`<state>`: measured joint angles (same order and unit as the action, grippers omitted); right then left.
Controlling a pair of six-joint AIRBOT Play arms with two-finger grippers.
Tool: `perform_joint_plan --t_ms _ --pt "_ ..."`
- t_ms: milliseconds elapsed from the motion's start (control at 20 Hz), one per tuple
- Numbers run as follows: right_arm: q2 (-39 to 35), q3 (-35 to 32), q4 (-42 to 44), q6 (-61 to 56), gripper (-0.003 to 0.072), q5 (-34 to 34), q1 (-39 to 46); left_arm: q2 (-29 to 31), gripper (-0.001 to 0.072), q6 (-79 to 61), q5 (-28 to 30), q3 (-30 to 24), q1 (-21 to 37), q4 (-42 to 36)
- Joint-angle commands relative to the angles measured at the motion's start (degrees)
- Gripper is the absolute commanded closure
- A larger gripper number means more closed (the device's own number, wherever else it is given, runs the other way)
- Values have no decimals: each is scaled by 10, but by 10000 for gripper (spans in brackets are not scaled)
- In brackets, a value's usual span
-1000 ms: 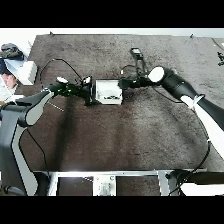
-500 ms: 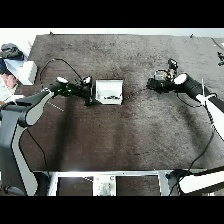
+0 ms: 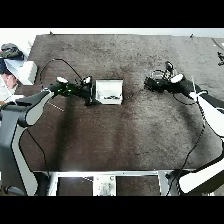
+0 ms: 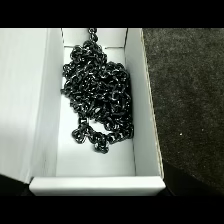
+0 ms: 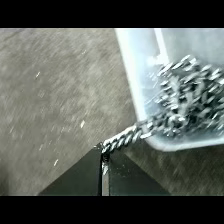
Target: Fold the box and place the chain.
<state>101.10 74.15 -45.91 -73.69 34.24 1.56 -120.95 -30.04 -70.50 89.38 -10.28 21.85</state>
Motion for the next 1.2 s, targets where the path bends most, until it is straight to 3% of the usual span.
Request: perform_joint_plan --t_ms 0,150,300,550,800,1150 --pt "-48 4 16 39 674 100 -7 0 239 0 0 0 0 0" --pt "-150 3 46 102 674 156 -28 0 239 0 0 0 0 0" --pt "-244 3 52 114 674 164 -67 0 239 0 0 0 0 0" --pt "-321 3 52 123 674 83 -152 0 239 0 0 0 0 0" --pt "-320 3 50 122 674 -5 -241 0 239 0 0 0 0 0" --pt "-231 -14 37 92 674 6 -282 0 240 0 0 0 0 0"
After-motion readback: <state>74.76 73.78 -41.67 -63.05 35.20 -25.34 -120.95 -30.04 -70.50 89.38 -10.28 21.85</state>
